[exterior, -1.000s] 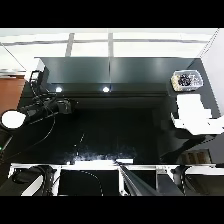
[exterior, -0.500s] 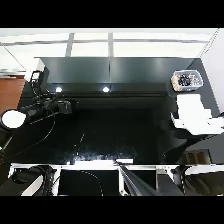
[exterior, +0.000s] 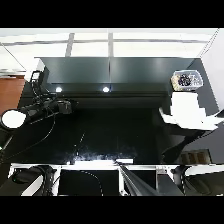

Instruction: Fold the box and place the chain.

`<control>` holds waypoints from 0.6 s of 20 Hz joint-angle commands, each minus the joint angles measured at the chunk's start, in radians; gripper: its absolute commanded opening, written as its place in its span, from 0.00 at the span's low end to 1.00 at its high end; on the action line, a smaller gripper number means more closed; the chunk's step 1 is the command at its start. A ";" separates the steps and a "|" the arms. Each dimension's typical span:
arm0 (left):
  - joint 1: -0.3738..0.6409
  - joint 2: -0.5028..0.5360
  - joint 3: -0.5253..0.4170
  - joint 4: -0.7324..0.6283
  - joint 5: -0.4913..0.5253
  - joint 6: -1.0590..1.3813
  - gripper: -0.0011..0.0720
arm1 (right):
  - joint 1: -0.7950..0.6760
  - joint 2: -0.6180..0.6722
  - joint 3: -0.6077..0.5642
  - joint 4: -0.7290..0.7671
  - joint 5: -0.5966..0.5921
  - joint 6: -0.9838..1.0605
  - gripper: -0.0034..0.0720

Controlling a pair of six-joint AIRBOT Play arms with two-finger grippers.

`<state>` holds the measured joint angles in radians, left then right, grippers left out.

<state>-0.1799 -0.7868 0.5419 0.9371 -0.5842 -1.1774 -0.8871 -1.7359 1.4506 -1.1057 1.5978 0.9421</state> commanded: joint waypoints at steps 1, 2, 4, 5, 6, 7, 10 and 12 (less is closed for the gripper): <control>0.000 0.000 0.001 0.000 0.001 0.001 0.99 | 0.026 0.074 -0.097 0.124 0.018 -0.008 0.06; 0.000 0.000 0.001 0.001 0.001 0.001 0.99 | 0.037 0.105 -0.149 0.167 0.019 -0.008 0.06; 0.000 0.000 0.001 0.001 0.001 0.001 0.99 | 0.058 0.163 -0.256 0.283 0.017 -0.006 0.06; 0.000 0.000 0.001 0.001 0.001 0.001 0.99 | 0.082 0.195 -0.308 0.321 0.008 -0.003 0.06; 0.000 0.000 0.001 0.001 0.002 0.000 0.99 | 0.114 0.231 -0.358 0.344 -0.010 -0.003 0.06; 0.000 -0.001 0.001 0.000 0.002 0.000 0.99 | 0.159 0.278 -0.414 0.362 -0.034 -0.006 0.06; -0.001 -0.001 0.000 -0.006 0.001 0.000 0.99 | 0.293 0.452 -0.595 0.451 -0.201 -0.007 0.06; -0.001 -0.001 0.000 -0.008 -0.003 0.000 0.99 | 0.382 0.590 -0.738 0.573 -0.346 -0.009 0.06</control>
<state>-0.1810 -0.7868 0.5419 0.9337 -0.5838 -1.1774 -0.6155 -1.3048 0.8837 -0.6876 1.4372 0.9348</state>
